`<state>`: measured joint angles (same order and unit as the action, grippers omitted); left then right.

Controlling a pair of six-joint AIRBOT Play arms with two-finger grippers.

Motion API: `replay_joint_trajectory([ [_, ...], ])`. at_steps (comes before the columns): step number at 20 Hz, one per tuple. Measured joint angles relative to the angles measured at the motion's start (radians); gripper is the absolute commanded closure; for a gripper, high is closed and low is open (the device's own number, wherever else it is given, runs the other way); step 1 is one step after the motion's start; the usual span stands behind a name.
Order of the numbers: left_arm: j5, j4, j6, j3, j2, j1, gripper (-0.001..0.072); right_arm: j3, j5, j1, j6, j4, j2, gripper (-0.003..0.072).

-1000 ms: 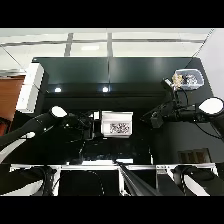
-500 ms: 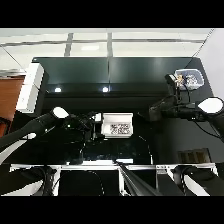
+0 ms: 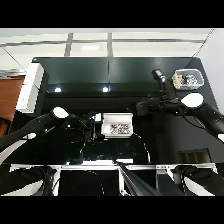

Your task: Fold the box and place the chain.

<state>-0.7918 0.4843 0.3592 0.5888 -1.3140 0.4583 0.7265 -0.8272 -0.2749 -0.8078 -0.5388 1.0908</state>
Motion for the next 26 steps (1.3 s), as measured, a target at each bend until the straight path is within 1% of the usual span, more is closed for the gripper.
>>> replay_joint_trajectory([
  [4,0.0,0.0,0.0,0.0,0.0,0.0,0.0341,0.006,-0.059,-0.021,0.104,-0.119,0.014,-0.0027],
  [6,0.0,0.0,0.0,0.0,0.0,0.0,0.0341,0.007,-0.099,-0.028,0.188,-0.145,0.016,-0.0026],
  [10,0.0,0.0,0.0,0.0,0.0,0.0,0.0341,0.008,-0.153,-0.043,0.364,-0.159,0.019,-0.0027],
  [14,0.0,0.0,0.0,0.0,0.0,0.0,0.0341,0.008,-0.185,-0.069,0.465,-0.138,0.019,-0.0026],
  [17,0.0,0.0,0.0,0.0,0.0,0.0,0.0341,0.008,-0.19,-0.098,0.495,-0.14,0.019,-0.0026],
  [22,0.0,0.0,0.0,0.0,0.0,0.0,0.0341,0.008,-0.143,-0.125,0.513,-0.175,0.023,-0.0026],
  [26,0.0,0.0,0.0,0.0,0.0,0.0,0.0341,0.002,-0.128,-0.13,0.516,-0.186,0.04,-0.0022],
])
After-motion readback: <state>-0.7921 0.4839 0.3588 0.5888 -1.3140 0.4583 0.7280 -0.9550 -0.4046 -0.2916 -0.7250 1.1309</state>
